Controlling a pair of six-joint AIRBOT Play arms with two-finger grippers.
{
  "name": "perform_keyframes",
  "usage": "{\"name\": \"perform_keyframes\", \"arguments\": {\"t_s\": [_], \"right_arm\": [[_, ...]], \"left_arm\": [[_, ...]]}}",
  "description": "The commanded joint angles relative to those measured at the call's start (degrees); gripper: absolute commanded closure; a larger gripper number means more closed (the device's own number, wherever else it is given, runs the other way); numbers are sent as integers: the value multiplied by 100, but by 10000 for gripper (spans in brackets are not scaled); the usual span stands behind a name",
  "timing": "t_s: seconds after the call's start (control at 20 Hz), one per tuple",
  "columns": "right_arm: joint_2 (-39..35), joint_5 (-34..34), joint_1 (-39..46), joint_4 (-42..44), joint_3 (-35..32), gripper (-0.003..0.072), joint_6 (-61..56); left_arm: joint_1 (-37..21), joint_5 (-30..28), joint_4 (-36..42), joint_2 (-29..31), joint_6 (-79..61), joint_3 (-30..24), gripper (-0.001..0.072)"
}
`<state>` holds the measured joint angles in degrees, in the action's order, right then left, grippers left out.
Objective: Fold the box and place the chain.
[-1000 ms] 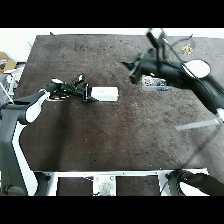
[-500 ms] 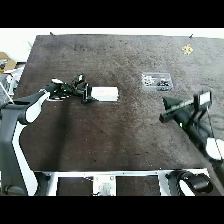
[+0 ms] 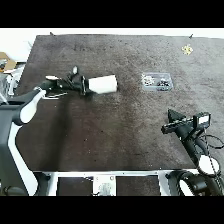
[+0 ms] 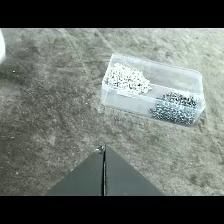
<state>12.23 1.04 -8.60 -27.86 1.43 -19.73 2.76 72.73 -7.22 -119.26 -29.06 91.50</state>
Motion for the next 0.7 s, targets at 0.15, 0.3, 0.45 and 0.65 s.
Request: {"name": "perform_keyframes", "arguments": {"t_s": [0.15, 0.3, 0.45, 0.65], "right_arm": [[-44, -44, -2, -2, -46, 685, -7], [-44, -44, -2, -2, -48, 685, -7], [-44, -44, -2, -2, -48, 685, -7], [-44, -42, -2, -2, -48, 685, -4]], "left_arm": [[-1145, -1869, 1154, 1714, 546, 2, 697], [-1558, -5368, 1025, 2225, 1565, 4, 697], [-1873, -6537, 1008, 2140, 1700, -46, 698], [-2260, -6210, 750, 1707, 2800, -44, 698]]}}
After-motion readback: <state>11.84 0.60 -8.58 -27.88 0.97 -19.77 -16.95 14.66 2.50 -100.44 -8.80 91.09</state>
